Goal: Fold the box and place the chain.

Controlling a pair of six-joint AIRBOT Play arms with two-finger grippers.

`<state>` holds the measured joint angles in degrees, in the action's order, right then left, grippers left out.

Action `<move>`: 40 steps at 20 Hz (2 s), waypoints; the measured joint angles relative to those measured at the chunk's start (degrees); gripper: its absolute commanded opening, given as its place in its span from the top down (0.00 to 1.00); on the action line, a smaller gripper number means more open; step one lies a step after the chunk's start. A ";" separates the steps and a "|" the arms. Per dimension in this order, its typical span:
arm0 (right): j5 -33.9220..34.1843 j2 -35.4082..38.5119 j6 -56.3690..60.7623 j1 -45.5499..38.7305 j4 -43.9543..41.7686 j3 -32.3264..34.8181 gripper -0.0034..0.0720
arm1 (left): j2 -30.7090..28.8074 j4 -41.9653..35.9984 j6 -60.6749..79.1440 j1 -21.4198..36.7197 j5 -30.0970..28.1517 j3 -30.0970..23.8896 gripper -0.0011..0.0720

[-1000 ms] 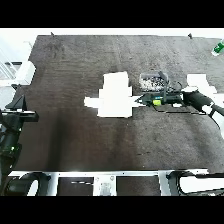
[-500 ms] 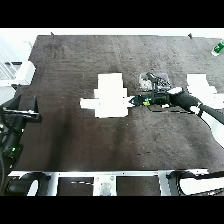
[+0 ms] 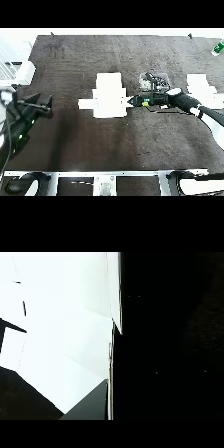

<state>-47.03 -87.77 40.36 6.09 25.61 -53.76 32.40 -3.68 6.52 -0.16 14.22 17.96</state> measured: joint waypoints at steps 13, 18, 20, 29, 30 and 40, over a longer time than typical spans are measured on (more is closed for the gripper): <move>1.03 0.07 0.39 0.90 -0.48 0.17 0.94 | 56.59 26.01 -26.64 -1.27 35.87 50.12 0.32; 1.20 0.07 0.33 0.90 -0.52 0.17 0.94 | 70.53 39.71 -40.63 -4.07 49.29 71.45 0.32; 1.20 0.07 0.28 0.90 -0.52 0.17 0.94 | 75.38 42.36 -44.98 -5.11 53.46 78.25 0.32; 1.22 0.07 -0.39 0.90 -0.52 0.17 0.94 | 85.77 46.60 -53.72 -7.89 59.04 89.07 0.31; 1.22 0.07 -0.44 0.90 -0.52 0.17 0.94 | 86.14 45.62 -53.83 -8.04 59.52 89.24 0.31; 1.20 0.07 -0.55 0.90 -0.39 0.17 0.94 | 87.71 42.47 -51.87 -9.88 61.51 89.70 0.32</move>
<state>-45.82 -87.70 39.81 6.98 25.21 -53.58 120.11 38.79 -45.34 -10.04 75.72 107.66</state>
